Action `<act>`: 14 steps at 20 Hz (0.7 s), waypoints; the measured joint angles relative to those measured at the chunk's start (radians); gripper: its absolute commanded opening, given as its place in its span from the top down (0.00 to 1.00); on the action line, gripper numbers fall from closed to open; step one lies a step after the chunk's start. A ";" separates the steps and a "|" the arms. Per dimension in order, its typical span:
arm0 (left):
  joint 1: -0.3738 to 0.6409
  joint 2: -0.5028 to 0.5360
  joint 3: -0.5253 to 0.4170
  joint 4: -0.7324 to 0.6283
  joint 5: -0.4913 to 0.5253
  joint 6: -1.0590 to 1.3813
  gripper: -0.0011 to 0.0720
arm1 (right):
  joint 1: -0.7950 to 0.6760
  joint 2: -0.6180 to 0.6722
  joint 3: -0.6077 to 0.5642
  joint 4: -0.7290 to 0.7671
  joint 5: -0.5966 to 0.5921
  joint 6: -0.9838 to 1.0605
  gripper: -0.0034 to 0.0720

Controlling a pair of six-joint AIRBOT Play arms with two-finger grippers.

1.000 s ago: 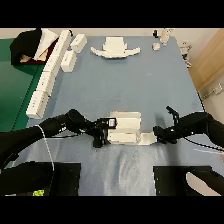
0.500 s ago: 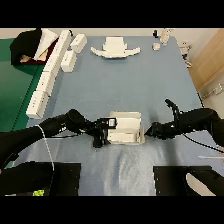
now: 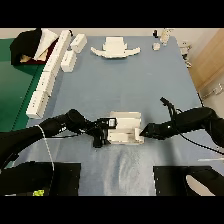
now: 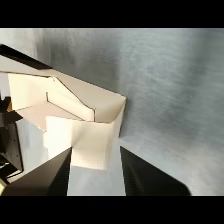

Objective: Fold the box.

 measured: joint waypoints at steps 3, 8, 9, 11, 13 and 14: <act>0.000 0.000 0.000 0.000 0.000 0.000 0.38 | 0.096 -0.048 0.014 -0.023 0.070 0.055 0.33; 0.000 0.000 0.000 0.000 0.000 0.000 0.38 | 0.268 -0.124 0.107 -0.208 0.139 0.297 0.37; 0.000 0.000 0.000 0.000 0.000 0.000 0.38 | 0.307 -0.137 0.132 -0.268 0.144 0.372 0.37; 0.000 0.000 0.001 0.000 0.000 0.000 0.38 | 0.383 -0.164 0.180 -0.384 0.146 0.526 0.37; 0.000 0.000 0.001 0.000 0.000 0.000 0.38 | 0.456 -0.200 0.230 -0.493 0.129 0.678 0.37; 0.000 0.000 0.001 0.000 0.000 0.000 0.38 | 0.492 -0.224 0.257 -0.543 0.112 0.750 0.37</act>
